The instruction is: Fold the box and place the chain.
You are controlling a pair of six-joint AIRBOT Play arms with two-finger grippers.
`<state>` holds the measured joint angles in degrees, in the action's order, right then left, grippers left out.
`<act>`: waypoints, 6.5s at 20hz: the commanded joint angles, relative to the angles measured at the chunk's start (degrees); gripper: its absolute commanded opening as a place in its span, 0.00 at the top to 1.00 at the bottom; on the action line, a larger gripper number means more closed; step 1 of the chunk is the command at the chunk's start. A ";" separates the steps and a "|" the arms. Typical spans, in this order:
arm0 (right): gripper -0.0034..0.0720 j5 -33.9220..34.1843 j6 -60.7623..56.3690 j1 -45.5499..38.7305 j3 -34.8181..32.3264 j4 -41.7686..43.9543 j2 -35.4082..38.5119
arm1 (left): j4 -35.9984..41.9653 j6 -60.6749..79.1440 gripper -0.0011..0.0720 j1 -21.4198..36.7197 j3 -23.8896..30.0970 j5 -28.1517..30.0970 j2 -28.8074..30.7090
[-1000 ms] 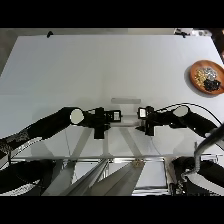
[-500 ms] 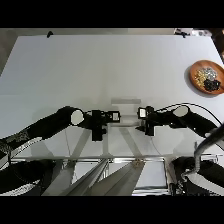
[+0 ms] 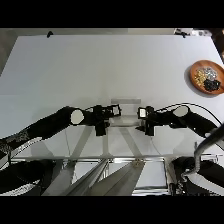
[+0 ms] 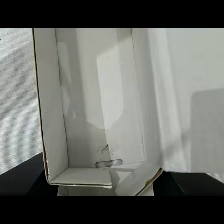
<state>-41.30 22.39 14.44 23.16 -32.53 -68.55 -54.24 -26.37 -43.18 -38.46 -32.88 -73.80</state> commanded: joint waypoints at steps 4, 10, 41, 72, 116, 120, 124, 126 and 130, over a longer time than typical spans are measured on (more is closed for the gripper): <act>0.32 -0.02 0.00 0.02 0.00 0.00 -0.02 | 2.71 0.37 0.71 -0.13 0.00 2.51 0.00; 0.32 -0.02 0.00 0.02 0.00 -0.02 -0.02 | 7.52 5.64 0.80 -0.13 0.00 3.65 -1.27; 0.32 -0.02 0.00 0.02 0.00 0.00 -0.02 | 19.98 20.44 0.29 -0.13 -0.02 3.98 -2.58; 0.32 -0.02 0.00 0.02 0.00 0.00 -0.02 | 28.94 13.57 0.98 -0.35 -0.02 -2.56 9.25; 0.32 -0.02 0.00 0.02 0.00 0.00 -0.02 | 12.59 -43.28 0.98 21.88 -0.02 -19.98 -4.02; 0.32 -0.02 0.00 0.02 0.00 0.00 -0.02 | 12.57 -43.28 0.98 20.57 -0.02 -17.05 -4.02; 0.32 -0.02 0.00 0.02 0.00 0.00 -0.02 | 12.61 -41.83 0.98 20.52 -0.02 -18.69 -4.02; 0.32 -0.02 0.00 0.02 0.00 0.00 -0.02 | 12.59 -40.57 0.98 20.52 -0.02 -20.46 -4.04; 0.32 0.00 0.00 0.02 0.00 0.00 -0.02 | 11.21 -41.16 0.98 20.57 -0.02 -20.22 -4.17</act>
<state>-41.30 22.41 14.41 23.16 -32.56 -68.55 -42.13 -67.68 -22.57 -38.48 -52.75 -77.87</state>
